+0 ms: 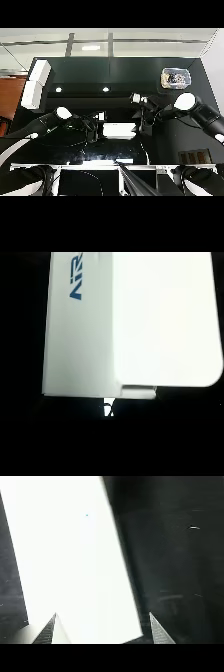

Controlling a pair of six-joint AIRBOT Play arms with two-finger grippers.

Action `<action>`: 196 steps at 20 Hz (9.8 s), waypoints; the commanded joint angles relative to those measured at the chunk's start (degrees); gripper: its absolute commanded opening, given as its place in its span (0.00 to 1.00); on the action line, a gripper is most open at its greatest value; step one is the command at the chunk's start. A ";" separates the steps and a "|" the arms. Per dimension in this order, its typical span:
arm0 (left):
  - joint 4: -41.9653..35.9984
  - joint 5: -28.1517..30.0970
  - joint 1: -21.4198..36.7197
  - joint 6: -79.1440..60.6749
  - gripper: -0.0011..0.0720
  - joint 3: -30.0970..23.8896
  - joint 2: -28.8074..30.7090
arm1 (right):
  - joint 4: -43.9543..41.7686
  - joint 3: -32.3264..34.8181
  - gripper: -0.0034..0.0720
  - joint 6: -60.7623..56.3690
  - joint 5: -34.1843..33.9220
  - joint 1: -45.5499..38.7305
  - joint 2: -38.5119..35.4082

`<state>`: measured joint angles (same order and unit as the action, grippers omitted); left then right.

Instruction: Fold the box and place the chain.

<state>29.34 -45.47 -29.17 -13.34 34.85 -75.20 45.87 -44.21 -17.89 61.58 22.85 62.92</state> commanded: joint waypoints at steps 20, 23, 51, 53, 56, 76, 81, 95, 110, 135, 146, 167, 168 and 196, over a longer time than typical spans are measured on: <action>0.00 0.00 -0.04 0.00 0.52 0.04 -0.04 | 1.31 1.84 0.27 -4.42 -4.76 3.82 0.00; 0.00 0.00 -0.04 0.00 0.52 0.04 -0.04 | 1.31 1.84 0.27 -4.42 -2.69 3.82 0.00; 0.00 0.00 -0.04 0.02 0.52 0.04 -0.04 | 2.62 0.74 0.40 -25.53 1.44 0.55 -4.72; 0.00 -0.02 -0.04 0.00 0.52 0.04 -0.04 | 0.55 2.10 0.12 -41.59 3.96 -3.87 -5.86; 0.00 0.00 -0.02 0.02 0.52 0.04 -0.04 | -21.75 12.46 0.07 -44.06 -3.06 -4.42 -5.53; -0.04 0.09 -0.02 0.09 0.53 0.04 -0.04 | -32.15 6.47 0.06 -35.74 3.63 -5.55 5.73; 4.85 2.03 1.16 5.60 0.99 0.72 2.56 | -15.67 -2.12 0.06 -45.42 6.27 -14.71 -3.67; 16.59 -8.35 -9.14 25.77 0.99 18.43 -0.09 | 2.45 -1.46 0.07 -50.71 8.24 -28.30 -15.74; 16.63 -9.42 -11.47 25.81 0.99 23.45 -8.68 | 2.43 -1.46 0.07 -50.71 7.37 -28.30 -15.72; 38.36 -22.71 2.93 60.37 0.52 21.03 2.67 | 2.38 -1.46 0.07 -51.34 5.70 -28.33 -15.72; 48.81 -30.01 47.50 73.42 0.52 5.97 19.89 | 2.40 -1.46 0.07 -50.71 5.79 -28.28 -15.72; 43.41 -2.29 62.93 64.30 0.52 13.38 2.60 | 2.40 -1.46 0.07 -54.40 5.66 -28.26 -15.67; 42.56 -1.99 62.93 64.30 0.53 13.92 2.38 | 2.38 -1.46 0.07 -54.38 5.57 -28.26 -15.67; 50.66 -3.41 14.75 99.30 0.06 -3.72 39.52 | 5.38 11.85 0.07 -44.17 -17.88 -24.41 -16.83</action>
<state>76.27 -53.56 -10.55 83.20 35.66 -37.74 51.42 -34.24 -62.50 50.04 -2.13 46.17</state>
